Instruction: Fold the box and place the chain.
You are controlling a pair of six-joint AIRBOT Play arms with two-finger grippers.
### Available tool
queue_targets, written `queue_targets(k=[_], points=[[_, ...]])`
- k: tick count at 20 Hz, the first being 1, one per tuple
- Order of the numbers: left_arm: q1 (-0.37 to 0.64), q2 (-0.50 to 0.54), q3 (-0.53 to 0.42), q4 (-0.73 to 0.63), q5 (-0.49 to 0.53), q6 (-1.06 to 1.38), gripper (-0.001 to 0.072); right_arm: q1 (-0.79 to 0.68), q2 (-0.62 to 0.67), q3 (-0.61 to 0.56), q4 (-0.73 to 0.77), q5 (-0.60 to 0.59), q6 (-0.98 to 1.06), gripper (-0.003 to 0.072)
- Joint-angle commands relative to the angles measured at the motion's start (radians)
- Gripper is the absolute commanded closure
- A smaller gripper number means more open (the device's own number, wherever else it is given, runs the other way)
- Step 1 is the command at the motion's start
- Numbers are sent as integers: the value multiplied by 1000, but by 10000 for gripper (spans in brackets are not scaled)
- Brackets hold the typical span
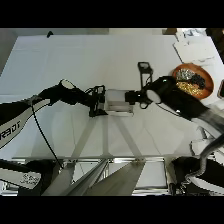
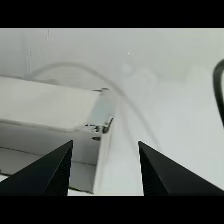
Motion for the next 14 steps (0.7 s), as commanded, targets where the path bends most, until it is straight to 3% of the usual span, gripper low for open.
queue_targets(k=[1,5,10,12,14], points=[[0,0,0,0,0,-1,453,-83,120,1,-76,61,-66,257],[0,0,0,0,1,-1,453,-292,161,0,-235,142,-144,256],[0,0,0,0,1,-1,453,-601,114,0,-217,4,-326,238],[0,0,0,0,1,-1,453,-687,73,0,-190,-38,-359,126],[0,0,0,0,0,-1,453,-742,14,0,-145,-84,-404,126]])
